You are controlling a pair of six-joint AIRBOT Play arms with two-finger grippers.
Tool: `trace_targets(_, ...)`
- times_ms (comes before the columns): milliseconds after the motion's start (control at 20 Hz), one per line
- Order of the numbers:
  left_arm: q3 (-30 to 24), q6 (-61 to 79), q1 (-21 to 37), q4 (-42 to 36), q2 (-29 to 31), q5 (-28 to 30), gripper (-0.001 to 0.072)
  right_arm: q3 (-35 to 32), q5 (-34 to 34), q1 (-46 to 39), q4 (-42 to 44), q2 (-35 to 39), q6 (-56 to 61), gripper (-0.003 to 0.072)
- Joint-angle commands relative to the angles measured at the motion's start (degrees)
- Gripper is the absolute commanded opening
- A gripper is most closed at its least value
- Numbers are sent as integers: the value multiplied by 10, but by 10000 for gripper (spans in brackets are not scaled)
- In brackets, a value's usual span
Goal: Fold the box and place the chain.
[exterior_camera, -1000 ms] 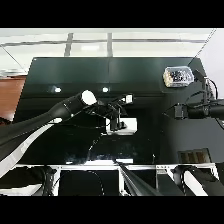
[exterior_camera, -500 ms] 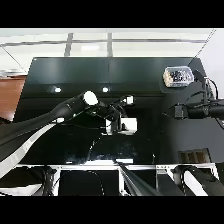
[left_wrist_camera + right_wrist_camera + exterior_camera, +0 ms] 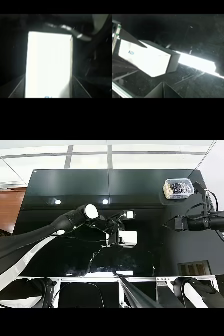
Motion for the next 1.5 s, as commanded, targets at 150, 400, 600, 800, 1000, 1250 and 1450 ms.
trace_targets(150,10,-139,-45,218,-6,31,685,-2,-15,0,0,0,0,8)
trace_targets(400,96,-311,-49,348,-6,-35,220,-2,-31,0,0,0,0,8)
trace_targets(600,154,-361,50,353,-6,-66,220,-2,-35,0,0,0,0,8)
trace_targets(800,181,-404,236,354,-6,-38,221,-2,-34,0,5,0,12,8)
trace_targets(1000,216,-444,425,354,-31,-2,221,-2,-40,0,7,0,16,9)
trace_targets(1250,327,-473,571,313,-124,-15,221,-2,-50,0,31,0,16,8)
trace_targets(1450,422,-473,601,302,-226,-35,221,-2,-57,1,33,0,16,9)
